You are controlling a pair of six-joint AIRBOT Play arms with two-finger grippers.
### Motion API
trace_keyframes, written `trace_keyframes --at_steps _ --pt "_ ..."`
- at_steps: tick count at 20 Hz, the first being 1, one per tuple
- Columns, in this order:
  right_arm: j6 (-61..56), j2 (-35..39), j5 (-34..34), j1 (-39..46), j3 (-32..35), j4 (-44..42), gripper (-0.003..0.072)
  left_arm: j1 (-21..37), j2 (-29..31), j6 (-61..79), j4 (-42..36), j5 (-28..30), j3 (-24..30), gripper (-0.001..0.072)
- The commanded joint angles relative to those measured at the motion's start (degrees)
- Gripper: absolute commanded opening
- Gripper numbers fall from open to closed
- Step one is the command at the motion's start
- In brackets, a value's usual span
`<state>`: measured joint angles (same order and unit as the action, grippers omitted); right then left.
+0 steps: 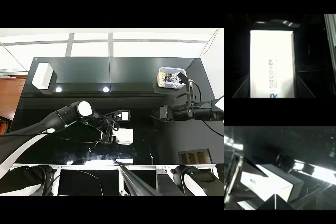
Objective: Fold the box and place the chain.
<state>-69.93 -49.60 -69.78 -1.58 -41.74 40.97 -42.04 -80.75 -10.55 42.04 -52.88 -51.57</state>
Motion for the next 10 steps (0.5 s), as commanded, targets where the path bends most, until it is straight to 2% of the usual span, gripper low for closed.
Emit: trace_keyframes --at_steps 1,4,8,9,10 --pt "0.0 0.0 0.6 0.0 -0.1 0.0 0.0018 -2.0 -1.0 -0.8 3.1 2.8 0.2 0.0698" --pt "0.0 0.0 0.6 0.0 -0.1 0.0 0.0018 -3.4 -2.5 -9.4 5.3 9.5 0.2 0.0697" --pt "-0.1 0.0 0.6 0.0 -0.1 0.0 0.0017 -3.3 -3.8 -9.4 6.0 7.2 0.2 0.0692" --pt "-0.2 0.0 0.6 0.0 -0.1 0.0 0.0018 -3.3 -3.8 -9.4 6.7 6.4 0.2 0.0622" --pt "-0.2 0.0 0.5 0.0 -0.1 0.0 0.0018 -3.1 -3.7 -9.4 7.0 5.4 0.2 0.0409"
